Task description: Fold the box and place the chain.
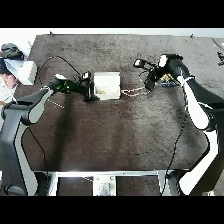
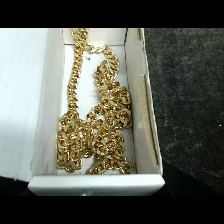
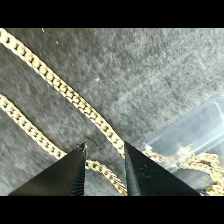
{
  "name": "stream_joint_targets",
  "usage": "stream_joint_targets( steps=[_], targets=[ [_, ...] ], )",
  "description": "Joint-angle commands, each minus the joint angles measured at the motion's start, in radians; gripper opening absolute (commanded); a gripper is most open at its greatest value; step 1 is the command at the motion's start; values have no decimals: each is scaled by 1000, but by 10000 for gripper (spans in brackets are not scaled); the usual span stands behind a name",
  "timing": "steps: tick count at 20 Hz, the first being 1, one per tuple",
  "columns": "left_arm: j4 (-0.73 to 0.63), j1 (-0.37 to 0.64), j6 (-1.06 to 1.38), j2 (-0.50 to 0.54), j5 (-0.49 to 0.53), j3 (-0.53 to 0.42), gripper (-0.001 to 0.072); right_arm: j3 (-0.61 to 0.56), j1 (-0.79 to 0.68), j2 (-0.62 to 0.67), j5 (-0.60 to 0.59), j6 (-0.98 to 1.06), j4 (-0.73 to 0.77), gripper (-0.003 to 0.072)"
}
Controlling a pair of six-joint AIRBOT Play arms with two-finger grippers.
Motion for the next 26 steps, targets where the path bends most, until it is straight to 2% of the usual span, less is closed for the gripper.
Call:
stream_joint_targets(
  steps=[1, 8, 19, 20, 22, 23, 24, 26],
  targets=[
    [0, 1, 0, 0, 0, 0, 468, 5, 24, -5, 5, -53, -88, 270],
    [0, 1, 0, 0, 0, 0, 468, 5, 44, -40, -22, -97, -156, 270],
    [0, 1, 0, 0, 0, 0, 469, 5, 40, -74, -67, -97, -166, 266],
    [0, 1, 0, 0, 0, 0, 468, 5, 40, -82, -66, -97, -167, 217],
    [0, 1, 0, 0, 0, 0, 469, 5, 40, -92, -71, -96, -180, 215],
    [0, 1, 0, 0, 0, 0, 468, 5, 43, -89, -79, -95, -182, 63],
    [0, 1, 0, 0, 1, 0, 468, 6, 48, -81, -85, -89, -180, 14],
    [0, 1, 0, 0, 0, 0, 468, 6, 61, -49, -84, -89, -175, 14]
  ],
)
